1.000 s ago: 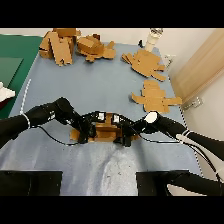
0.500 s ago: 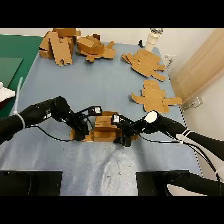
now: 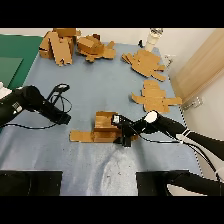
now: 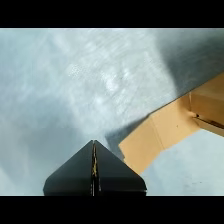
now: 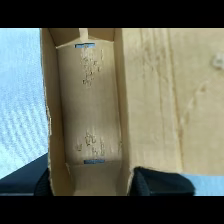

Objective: Fold the box.

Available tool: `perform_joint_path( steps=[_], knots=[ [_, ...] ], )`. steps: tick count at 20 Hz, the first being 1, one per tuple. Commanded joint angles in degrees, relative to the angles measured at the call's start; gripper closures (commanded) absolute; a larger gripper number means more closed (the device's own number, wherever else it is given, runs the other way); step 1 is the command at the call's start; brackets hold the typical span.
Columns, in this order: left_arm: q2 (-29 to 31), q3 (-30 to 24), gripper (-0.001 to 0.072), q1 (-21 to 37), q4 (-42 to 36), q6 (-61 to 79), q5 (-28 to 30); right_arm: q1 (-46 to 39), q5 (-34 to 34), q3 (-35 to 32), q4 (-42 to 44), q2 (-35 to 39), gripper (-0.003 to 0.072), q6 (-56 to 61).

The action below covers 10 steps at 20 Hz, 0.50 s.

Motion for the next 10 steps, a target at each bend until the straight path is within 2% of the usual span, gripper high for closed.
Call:
perform_joint_path(
  steps=[1, 5, 10],
  knots=[
    [1.1, -1.9, 0.0703, 2.5, -0.5, -10.5, -6.5, 0.0, -0.1, 0.0, 0.0, 0.0, 0.0219, 0.0],
    [1.1, -7.1, 0.0703, 2.3, -8.8, -8.5, -5.2, 0.0, -0.1, 0.0, 0.0, 0.0, 0.0219, 0.0],
    [1.1, -11.9, 0.0703, 2.3, -13.3, -7.8, -3.8, 0.0, -0.1, 0.0, 0.0, 0.0, 0.0219, 0.0]
  ],
)
